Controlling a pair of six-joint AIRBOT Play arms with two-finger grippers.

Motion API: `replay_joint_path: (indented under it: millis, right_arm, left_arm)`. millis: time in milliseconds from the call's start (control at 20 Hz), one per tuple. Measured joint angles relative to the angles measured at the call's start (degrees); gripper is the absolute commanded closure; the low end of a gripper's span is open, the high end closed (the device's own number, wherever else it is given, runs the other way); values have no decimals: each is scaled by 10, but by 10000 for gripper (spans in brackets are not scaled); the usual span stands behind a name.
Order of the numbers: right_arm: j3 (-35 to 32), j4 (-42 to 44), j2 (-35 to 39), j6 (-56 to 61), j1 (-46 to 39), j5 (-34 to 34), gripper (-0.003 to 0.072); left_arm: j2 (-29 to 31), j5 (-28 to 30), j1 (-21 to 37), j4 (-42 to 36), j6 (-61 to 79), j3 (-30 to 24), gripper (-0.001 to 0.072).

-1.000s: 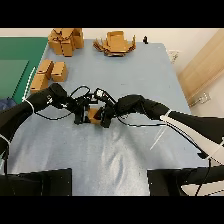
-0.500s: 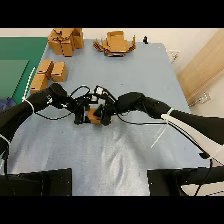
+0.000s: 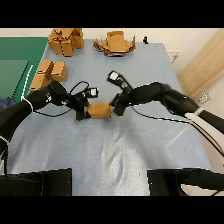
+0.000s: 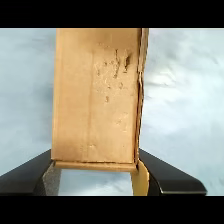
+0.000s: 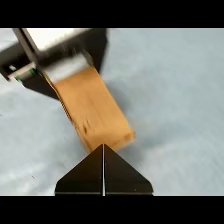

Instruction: Fold the box.

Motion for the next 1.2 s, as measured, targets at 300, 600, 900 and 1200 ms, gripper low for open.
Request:
replay_joint_path:
  millis: [300,600,900,1200]
  right_arm:
    - [-61,-91,83,94,-78,-9,687]
    - [-90,-103,103,111,-104,-2,687]
    - [-95,-89,105,115,-108,20,687]
    - [-95,-75,105,115,-109,25,687]
  left_arm:
    - [41,153,81,116,-412,19,697]
    - [49,157,195,317,-723,15,698]
    - [5,186,207,331,-764,14,696]
    - [-19,209,202,304,-737,17,695]
